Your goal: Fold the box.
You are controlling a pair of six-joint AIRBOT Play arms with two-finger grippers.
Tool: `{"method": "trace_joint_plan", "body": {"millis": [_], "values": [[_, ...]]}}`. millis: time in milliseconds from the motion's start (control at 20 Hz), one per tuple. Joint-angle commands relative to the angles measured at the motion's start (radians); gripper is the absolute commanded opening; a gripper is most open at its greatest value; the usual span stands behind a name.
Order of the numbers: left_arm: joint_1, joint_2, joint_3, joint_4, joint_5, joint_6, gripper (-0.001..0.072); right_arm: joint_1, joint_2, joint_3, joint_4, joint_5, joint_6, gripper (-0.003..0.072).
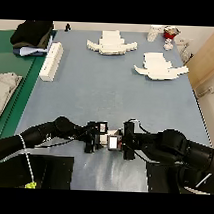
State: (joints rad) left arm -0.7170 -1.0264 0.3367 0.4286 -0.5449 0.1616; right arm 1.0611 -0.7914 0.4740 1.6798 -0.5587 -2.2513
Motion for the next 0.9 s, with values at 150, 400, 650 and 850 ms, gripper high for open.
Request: {"method": "trace_joint_plan", "body": {"millis": [150, 400, 650, 850], "values": [[0.000, -0.001, 0.000, -0.002, 0.003, -0.002, 0.0465, 0.000, 0.081, 0.002, 0.016, -0.003, 0.037, 0.0461], [0.000, -0.001, 0.000, -0.002, 0.003, -0.002, 0.0465, -0.026, 0.194, -0.049, 0.095, 0.100, 0.355, 0.0260], [0.000, -0.001, 0.000, -0.002, 0.003, -0.002, 0.0464, -0.027, 0.324, -0.297, 0.206, 0.492, 0.742, 0.0041], [0.000, -0.001, 0.000, -0.002, 0.003, -0.002, 0.0465, -0.018, 0.282, -0.370, 0.206, 0.534, 0.803, 0.0041]]}}
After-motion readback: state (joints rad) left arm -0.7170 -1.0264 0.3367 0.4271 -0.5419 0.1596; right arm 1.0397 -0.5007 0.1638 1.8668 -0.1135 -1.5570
